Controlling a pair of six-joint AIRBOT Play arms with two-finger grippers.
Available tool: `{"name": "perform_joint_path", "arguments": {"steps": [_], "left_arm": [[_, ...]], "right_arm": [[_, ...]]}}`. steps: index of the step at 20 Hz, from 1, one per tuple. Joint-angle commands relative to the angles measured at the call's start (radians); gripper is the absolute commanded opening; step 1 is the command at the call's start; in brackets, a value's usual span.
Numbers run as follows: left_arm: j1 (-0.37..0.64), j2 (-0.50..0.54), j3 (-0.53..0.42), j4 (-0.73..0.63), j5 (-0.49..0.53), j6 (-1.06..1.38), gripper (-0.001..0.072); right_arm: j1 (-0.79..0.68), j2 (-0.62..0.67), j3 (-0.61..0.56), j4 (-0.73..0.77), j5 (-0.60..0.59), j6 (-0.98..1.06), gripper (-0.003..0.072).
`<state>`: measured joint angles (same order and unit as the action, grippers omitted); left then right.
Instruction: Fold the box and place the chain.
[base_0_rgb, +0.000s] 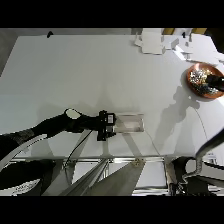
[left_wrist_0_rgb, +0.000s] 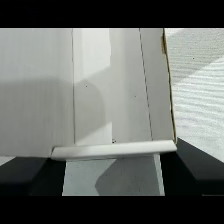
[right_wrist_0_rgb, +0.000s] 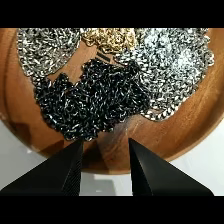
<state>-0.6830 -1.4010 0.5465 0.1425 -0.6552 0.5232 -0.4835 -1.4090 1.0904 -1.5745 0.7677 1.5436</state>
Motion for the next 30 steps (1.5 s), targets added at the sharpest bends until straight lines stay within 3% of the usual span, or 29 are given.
{"name": "perform_joint_path", "arguments": {"steps": [1, 18, 19, 22, 26, 30], "left_arm": [[0.0, 0.0, 0.0, 0.0, 0.0, 0.0, 0.0134], [0.0, 0.0, 0.0, 0.0, 0.0, 0.0, 0.0134], [0.0, 0.0, 0.0, 0.0, 0.0, 0.0, 0.0134], [0.0, 0.0, 0.0, 0.0, 0.0, 0.0, 0.0134], [0.0, 0.0, 0.0, 0.0, 0.0, 0.0, 0.0134], [0.0, 0.0, 0.0, 0.0, 0.0, 0.0, 0.0134]], "right_arm": [[-0.017, -0.064, 0.001, 0.038, -0.019, -0.001, 0.0283], [-0.017, -0.171, 0.001, 0.039, -0.111, -0.001, 0.0264], [-0.017, -0.171, 0.001, 0.039, -0.114, -0.001, 0.0249], [-0.017, -0.171, 0.001, 0.038, -0.114, -0.001, 0.0025], [-0.017, -0.153, 0.001, 0.039, -0.073, -0.009, 0.0017], [-0.017, -0.045, 0.001, 0.084, -0.01, -0.016, 0.0017]]}}
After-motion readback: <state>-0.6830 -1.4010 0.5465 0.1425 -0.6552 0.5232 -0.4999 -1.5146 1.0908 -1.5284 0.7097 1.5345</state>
